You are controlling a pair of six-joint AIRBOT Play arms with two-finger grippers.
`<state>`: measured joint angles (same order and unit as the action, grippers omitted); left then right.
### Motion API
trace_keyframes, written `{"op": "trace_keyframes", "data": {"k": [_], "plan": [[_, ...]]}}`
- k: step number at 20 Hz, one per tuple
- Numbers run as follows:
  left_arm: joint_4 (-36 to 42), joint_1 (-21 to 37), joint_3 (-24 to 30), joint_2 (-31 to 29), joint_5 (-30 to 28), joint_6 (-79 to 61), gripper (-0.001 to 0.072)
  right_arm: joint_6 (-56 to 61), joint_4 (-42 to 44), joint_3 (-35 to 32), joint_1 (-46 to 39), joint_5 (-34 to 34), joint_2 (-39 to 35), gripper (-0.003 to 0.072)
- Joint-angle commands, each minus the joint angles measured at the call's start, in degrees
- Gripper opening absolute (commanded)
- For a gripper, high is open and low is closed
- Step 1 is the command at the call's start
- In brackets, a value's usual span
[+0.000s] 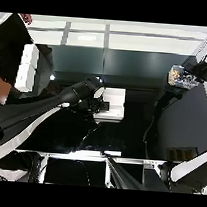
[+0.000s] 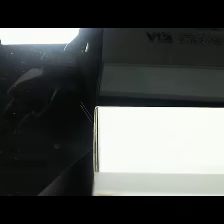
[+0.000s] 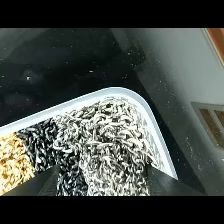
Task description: Fold the box and place the chain.
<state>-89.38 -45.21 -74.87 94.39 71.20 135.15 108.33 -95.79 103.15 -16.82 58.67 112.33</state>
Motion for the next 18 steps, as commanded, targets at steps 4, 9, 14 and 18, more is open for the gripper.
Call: {"op": "trace_keyframes", "data": {"k": [4,9,14,18], "plan": [[0.04,0.02,-0.04,-0.02,-0.68,0.09,0.0026,1.84,-2.73,0.09,0.04,-0.81,1.16,0.0471],[0.04,0.02,-0.04,-0.02,-0.7,0.09,0.0026,1.27,-1.09,0.13,0.09,0.37,1.36,0.0124],[0.0,0.02,-0.04,-0.02,-0.74,0.09,0.0026,-10.75,0.31,2.32,0.02,3.69,-5.4,0.0014],[0.09,0.0,-0.04,-0.02,-0.92,0.31,0.0026,-22.43,7.04,2.29,-0.7,6.75,-17.11,0.0013]]}}
